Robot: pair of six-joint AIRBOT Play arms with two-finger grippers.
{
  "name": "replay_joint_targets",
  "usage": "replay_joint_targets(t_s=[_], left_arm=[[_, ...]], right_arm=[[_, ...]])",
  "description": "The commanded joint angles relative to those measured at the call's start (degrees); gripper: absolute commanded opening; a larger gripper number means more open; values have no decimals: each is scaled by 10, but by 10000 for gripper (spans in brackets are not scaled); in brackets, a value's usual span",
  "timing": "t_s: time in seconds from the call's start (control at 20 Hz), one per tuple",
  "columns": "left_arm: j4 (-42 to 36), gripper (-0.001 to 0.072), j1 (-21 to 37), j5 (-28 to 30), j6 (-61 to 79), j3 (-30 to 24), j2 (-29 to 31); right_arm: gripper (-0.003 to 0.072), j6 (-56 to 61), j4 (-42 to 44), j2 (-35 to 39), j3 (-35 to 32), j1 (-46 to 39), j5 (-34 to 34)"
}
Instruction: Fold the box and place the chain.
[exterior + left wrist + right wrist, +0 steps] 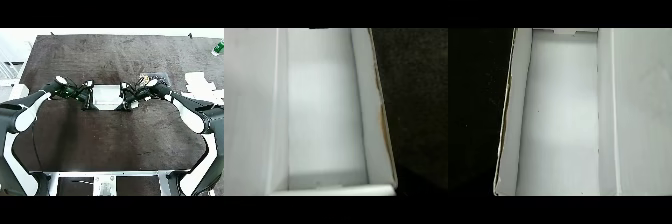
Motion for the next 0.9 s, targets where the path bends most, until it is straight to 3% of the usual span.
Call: replay_joint_targets(t_s=[0.0, 0.4, 0.45, 0.5, 0.85], left_arm=[[1, 538, 0, -2, 1, 0, 0], [-19, 553, 0, 23, 31, 1, 0], [-19, 697, 0, 22, 30, 1, 0], [-19, 717, 0, 19, 26, 1, 0], [4, 709, 6, 15, -24, 0, 0]], right_arm=[[552, -1, 0, 0, 0, 0, -1], [552, -1, 0, 0, 0, 0, -1], [552, -1, 0, 0, 0, 0, -1], [552, -1, 0, 0, 0, 0, -1], [552, -1, 0, 0, 0, 0, -1]])
